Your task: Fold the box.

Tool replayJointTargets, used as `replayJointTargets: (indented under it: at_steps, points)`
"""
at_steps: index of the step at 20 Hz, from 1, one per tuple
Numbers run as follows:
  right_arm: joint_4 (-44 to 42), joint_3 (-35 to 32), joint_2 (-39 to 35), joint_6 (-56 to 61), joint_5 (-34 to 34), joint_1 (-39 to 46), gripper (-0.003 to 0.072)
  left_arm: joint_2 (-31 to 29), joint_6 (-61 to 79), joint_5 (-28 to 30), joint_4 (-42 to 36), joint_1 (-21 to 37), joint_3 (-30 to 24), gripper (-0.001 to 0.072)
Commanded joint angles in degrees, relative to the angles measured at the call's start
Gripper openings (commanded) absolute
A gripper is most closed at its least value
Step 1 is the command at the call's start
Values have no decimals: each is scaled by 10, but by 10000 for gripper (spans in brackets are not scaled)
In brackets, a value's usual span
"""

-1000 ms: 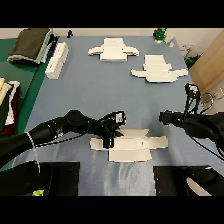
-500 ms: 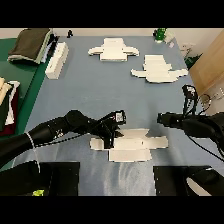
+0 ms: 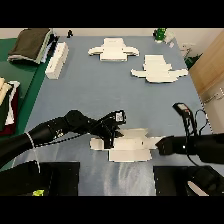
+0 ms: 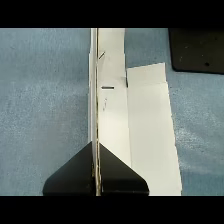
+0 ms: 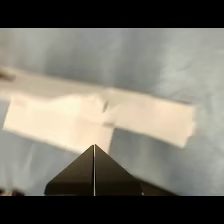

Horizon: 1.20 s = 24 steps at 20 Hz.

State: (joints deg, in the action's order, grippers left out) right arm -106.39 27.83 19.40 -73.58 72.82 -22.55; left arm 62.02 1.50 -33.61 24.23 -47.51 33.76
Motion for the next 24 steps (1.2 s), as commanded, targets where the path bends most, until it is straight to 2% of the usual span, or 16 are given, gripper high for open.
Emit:
replayJointTargets:
  at_steps: [1, 3, 4, 5, 6, 9, 12, 15, 18, 24]
  points:
    - [-68, -15, -45, -117, 46, -105, 2, 0, 0, 0, 0, 0, 0, 16]
    - [-16, -21, -9, -207, 12, -173, 4, 0, 0, 0, 0, 0, 0, 16]
    - [6, -21, 23, -261, -5, -204, 41, 0, 0, 0, 0, 0, 0, 16]
    - [17, -22, 63, -320, -25, -233, 368, 0, 0, 0, 0, 0, 0, 16]
    - [17, -22, 105, -359, -46, -257, 590, 0, 0, 0, 0, 0, 0, 16]
    - [59, -22, 223, -392, -98, -312, 606, 0, 0, 0, 0, 0, 0, 16]
    - [107, -18, 280, -348, -127, -331, 605, 0, 0, 0, 0, 0, 0, 16]
    - [171, -18, 277, -272, -182, -333, 604, 0, 0, 0, 0, 0, 0, 16]
    - [250, -19, 278, -233, -195, -333, 604, 0, 0, 0, 0, 0, 0, 16]
    - [225, -20, 278, -235, -178, -337, 604, 0, 0, 0, 0, 0, 0, 16]
